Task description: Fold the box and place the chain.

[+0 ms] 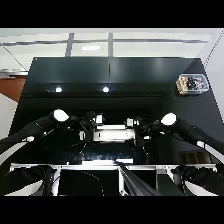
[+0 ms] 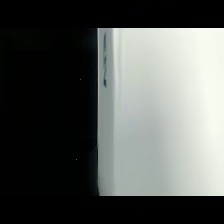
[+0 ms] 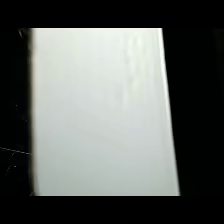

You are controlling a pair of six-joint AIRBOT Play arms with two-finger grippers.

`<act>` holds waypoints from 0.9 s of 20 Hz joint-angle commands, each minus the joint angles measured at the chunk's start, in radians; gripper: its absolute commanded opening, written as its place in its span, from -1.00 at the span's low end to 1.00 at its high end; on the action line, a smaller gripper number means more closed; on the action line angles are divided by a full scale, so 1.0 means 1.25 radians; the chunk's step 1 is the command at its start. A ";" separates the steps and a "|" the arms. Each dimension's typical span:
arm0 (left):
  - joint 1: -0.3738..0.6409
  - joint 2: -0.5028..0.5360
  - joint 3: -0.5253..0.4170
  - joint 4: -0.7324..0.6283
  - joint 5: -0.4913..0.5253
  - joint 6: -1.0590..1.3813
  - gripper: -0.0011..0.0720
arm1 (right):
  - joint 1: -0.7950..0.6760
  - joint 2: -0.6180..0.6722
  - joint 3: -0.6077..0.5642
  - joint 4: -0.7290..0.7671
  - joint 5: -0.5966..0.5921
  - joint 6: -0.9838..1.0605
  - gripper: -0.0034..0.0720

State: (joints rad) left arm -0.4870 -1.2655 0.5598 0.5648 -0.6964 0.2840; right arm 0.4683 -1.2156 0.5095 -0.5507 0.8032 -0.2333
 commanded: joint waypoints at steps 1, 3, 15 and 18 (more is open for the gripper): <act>-0.001 -0.001 0.000 0.000 0.002 -0.001 -0.89 | 0.000 -0.010 -0.001 -0.006 -0.009 -0.007 0.96; -0.001 -0.001 0.000 0.000 0.002 -0.001 -0.89 | 0.006 -0.010 -0.001 -0.007 -0.025 0.004 0.96; -0.001 -0.001 0.000 0.000 0.002 -0.001 -0.89 | 0.033 -0.013 -0.001 -0.041 -0.060 0.039 0.77; -0.001 -0.001 0.000 0.000 0.001 -0.001 -0.89 | 0.033 -0.013 -0.001 -0.041 -0.060 0.039 0.52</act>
